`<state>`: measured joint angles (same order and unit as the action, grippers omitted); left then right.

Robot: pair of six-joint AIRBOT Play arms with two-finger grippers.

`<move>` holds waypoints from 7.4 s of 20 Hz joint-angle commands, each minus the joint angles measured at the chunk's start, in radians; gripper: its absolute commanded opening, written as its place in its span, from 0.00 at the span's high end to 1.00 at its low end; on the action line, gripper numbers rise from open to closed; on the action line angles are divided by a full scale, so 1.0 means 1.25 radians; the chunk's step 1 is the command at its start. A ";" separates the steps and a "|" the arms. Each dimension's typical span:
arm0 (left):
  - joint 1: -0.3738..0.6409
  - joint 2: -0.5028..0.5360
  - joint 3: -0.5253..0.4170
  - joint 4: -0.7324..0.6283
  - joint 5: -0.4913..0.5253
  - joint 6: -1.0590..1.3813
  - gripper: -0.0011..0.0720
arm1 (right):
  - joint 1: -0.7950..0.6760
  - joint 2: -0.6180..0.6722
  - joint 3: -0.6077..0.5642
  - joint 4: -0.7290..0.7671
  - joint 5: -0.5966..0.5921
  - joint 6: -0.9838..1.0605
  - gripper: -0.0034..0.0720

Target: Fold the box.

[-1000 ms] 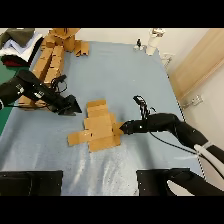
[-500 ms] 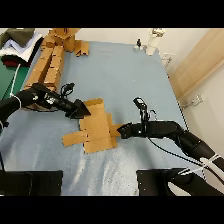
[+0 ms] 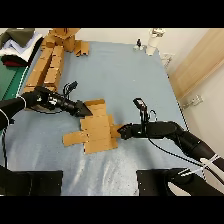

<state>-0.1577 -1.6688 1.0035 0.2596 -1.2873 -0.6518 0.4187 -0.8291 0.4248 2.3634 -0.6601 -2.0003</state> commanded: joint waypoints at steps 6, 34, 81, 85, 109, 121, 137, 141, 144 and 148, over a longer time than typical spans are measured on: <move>-0.001 -0.002 0.011 0.011 -0.026 0.127 0.97 | -0.002 0.001 0.005 -0.023 -0.002 0.002 0.33; -0.248 0.281 -0.229 -0.125 0.319 0.721 0.97 | 0.238 -0.034 0.087 -0.713 -0.214 0.711 0.95; -0.303 0.281 -0.276 -0.025 0.312 0.638 0.97 | 0.607 0.098 0.040 -1.035 -0.268 0.946 0.95; -0.303 0.281 -0.276 -0.025 0.311 0.638 0.97 | 0.816 0.097 0.038 -0.921 -0.265 0.898 0.89; -0.303 0.281 -0.276 -0.025 0.311 0.638 0.97 | 0.876 -0.097 0.037 -1.102 -0.261 0.821 0.27; -0.303 0.281 -0.276 -0.025 0.311 0.638 0.97 | 0.877 -0.080 0.054 -0.919 -0.257 0.670 0.27; -0.303 0.281 -0.276 -0.025 0.311 0.638 0.97 | 0.853 -0.099 0.048 -1.049 -0.248 0.720 0.27; -0.303 0.281 -0.276 -0.025 0.311 0.638 0.97 | 0.853 -0.115 0.048 -1.043 -0.240 0.720 0.27; -0.303 0.281 -0.276 -0.025 0.311 0.638 0.97 | 0.853 -0.146 0.048 -1.056 -0.232 0.721 0.27; -0.303 0.281 -0.276 -0.025 0.311 0.638 0.97 | 0.853 -0.157 0.061 -1.069 -0.233 0.724 0.27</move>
<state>-0.5373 -1.3170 0.6579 0.2279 -0.8986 0.1448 1.4857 -1.0119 0.4923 1.0389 -0.9600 -1.0996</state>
